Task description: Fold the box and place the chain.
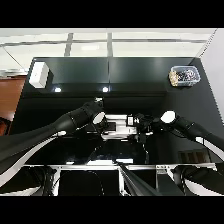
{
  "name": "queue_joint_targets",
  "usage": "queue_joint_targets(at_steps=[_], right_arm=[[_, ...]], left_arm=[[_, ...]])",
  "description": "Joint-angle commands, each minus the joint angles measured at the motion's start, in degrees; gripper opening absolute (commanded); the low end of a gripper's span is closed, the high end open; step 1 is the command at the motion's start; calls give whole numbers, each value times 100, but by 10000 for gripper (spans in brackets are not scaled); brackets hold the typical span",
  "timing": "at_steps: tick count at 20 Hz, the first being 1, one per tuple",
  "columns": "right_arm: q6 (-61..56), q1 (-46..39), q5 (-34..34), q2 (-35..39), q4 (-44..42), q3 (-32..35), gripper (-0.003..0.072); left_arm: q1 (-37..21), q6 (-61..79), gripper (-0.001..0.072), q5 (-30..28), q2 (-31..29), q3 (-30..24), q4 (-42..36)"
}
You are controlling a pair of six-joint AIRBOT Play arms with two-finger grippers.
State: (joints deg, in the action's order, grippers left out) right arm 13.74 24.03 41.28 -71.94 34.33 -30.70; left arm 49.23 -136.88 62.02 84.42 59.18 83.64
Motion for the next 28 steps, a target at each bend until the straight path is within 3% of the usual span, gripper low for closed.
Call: queue_joint_targets(at_steps=[1,2,5,7,13,16,18,20,21,28], right_arm=[[0,2,4,-4,0,2,236],[0,2,4,-4,0,2,236],[-26,2,-44,-4,-2,2,244],[-243,2,-203,2,2,-2,709],[-861,-48,503,741,881,-2,702],[-905,-83,520,940,1220,-2,700],[-901,-79,527,940,1224,0,426],[-901,-70,527,940,1161,0,377],[-901,-70,538,940,1040,0,199],[-879,-70,363,560,-402,2,176]], left_arm=[[0,13,72,0,28,4,37],[0,13,34,-7,28,4,35],[-4,15,24,-4,28,4,37],[-9,17,24,0,26,4,57],[-11,216,24,179,26,7,214],[-11,216,24,186,26,7,269],[-11,229,25,144,26,9,267],[-11,282,25,142,26,50,269],[-11,299,26,138,26,87,269],[-11,299,26,85,35,181,267]])
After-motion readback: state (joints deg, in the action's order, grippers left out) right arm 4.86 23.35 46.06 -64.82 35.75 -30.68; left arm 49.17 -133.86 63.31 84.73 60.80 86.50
